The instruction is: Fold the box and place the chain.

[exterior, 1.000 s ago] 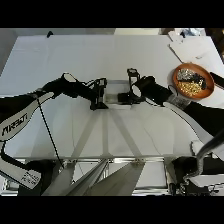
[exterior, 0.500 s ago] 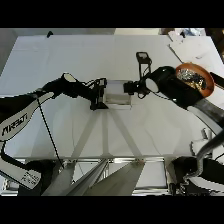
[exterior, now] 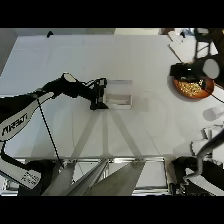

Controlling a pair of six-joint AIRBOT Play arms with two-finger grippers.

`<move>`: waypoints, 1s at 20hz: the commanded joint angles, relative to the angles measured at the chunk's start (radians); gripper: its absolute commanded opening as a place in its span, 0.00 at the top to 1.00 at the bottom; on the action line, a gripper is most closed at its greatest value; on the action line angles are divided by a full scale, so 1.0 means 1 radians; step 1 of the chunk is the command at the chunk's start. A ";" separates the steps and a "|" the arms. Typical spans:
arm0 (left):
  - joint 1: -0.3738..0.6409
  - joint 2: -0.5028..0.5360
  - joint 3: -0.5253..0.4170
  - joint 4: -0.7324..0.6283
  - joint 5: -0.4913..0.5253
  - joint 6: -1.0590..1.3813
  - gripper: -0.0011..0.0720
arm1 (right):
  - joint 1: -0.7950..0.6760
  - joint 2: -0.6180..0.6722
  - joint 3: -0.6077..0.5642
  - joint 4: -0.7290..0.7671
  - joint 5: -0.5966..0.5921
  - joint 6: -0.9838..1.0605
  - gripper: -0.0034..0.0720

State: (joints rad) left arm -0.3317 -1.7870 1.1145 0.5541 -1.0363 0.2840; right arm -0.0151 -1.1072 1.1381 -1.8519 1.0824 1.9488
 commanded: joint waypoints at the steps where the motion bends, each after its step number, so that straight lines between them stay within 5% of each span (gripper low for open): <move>1: 0.000 0.000 0.000 0.000 0.000 0.000 0.55 | -0.180 -0.003 0.000 -0.001 -0.015 -0.087 0.25; 10: 0.000 0.000 0.000 0.000 0.000 0.000 0.55 | -0.426 -0.306 0.000 0.074 -0.143 -0.158 0.20; 14: 0.000 0.000 0.000 0.000 0.000 0.000 0.55 | -0.442 -0.449 0.000 0.106 -0.275 -0.132 0.20; 20: 0.000 0.000 0.000 0.000 0.000 0.000 0.55 | -0.444 -0.539 0.000 0.107 -0.322 -0.068 0.24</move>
State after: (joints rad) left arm -0.3317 -1.7870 1.1145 0.5537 -1.0363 0.2840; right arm -0.4553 -1.6047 1.1385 -1.7538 0.7841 1.8610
